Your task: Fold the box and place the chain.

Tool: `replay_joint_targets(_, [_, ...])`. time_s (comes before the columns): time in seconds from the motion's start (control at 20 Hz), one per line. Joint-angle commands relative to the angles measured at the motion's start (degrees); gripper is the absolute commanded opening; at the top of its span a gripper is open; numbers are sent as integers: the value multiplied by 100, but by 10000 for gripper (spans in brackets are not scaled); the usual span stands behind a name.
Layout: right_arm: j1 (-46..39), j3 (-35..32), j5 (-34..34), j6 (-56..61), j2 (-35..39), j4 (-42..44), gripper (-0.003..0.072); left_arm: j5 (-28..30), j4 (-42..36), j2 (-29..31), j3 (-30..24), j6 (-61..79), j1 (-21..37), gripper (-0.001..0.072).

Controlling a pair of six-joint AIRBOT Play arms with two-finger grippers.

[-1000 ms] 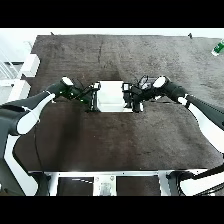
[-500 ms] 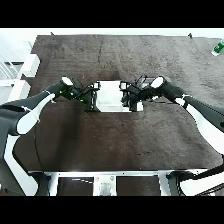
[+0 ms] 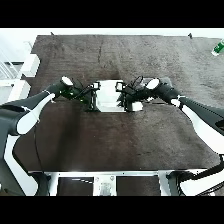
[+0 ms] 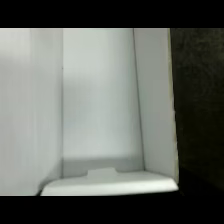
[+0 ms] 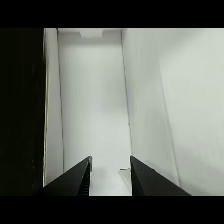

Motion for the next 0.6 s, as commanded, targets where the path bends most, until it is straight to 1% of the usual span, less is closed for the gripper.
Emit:
replay_joint_targets(0.0, [-7, 0, -15, -122, -11, 26, 337, -4, -2, -4, -2, 7, -2, 470])
replay_joint_targets(0.25, [-66, 0, -17, -122, -20, 7, 338, -4, -2, -4, -2, 7, -2, 470])
replay_joint_targets(0.3, [-68, 0, -17, -122, -33, 7, 349, -4, -2, -4, -2, 7, -4, 469])
replay_joint_targets(0.35, [-68, 0, -15, -125, -48, 4, 433, -4, -2, -4, -4, 7, -2, 470])
replay_joint_targets(0.45, [-68, 0, -4, -149, -57, 9, 481, -4, -2, -4, -2, 7, -4, 470])
replay_joint_targets(0.5, [-68, 0, 0, -149, -57, 7, 567, -4, -2, -4, -2, 7, -2, 469])
replay_joint_targets(0.55, [-68, 0, -2, -149, -57, 7, 586, -4, -2, -4, -4, 7, -2, 469])
